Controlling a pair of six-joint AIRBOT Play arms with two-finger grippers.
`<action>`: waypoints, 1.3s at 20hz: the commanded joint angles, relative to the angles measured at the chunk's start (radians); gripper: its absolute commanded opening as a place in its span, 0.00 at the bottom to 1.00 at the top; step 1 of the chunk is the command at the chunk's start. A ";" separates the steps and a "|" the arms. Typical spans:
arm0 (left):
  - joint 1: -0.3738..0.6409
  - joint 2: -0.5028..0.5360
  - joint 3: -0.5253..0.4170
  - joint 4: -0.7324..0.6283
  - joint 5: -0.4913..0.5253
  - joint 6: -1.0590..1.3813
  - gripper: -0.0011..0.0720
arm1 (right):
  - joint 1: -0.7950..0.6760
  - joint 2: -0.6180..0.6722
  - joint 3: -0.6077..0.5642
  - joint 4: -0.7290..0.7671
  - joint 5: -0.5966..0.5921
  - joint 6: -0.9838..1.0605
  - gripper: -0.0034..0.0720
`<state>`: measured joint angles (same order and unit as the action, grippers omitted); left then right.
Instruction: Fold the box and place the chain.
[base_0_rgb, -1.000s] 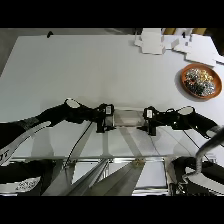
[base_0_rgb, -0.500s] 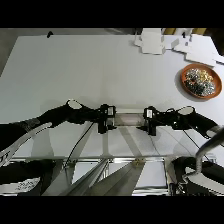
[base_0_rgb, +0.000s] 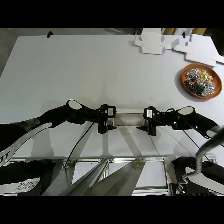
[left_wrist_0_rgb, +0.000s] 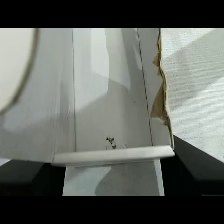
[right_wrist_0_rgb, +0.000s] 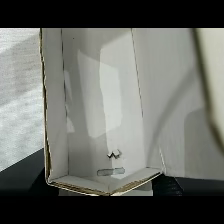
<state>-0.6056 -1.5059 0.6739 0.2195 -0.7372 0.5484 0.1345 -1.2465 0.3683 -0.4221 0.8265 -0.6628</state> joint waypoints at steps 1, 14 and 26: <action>0.000 -0.001 0.000 0.002 0.000 0.002 0.22 | 0.000 0.000 0.000 0.002 -0.005 0.000 0.50; 0.000 -0.001 0.000 0.002 0.000 0.001 0.22 | 0.000 0.000 0.000 0.002 0.000 0.000 0.50; 0.000 -0.001 0.000 0.002 0.000 0.002 0.22 | -0.043 0.134 0.000 -0.115 0.035 0.146 0.97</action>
<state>-0.6064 -1.5063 0.6743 0.2214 -0.7353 0.5507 0.1196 -1.1744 0.3676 -0.4603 0.8513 -0.6025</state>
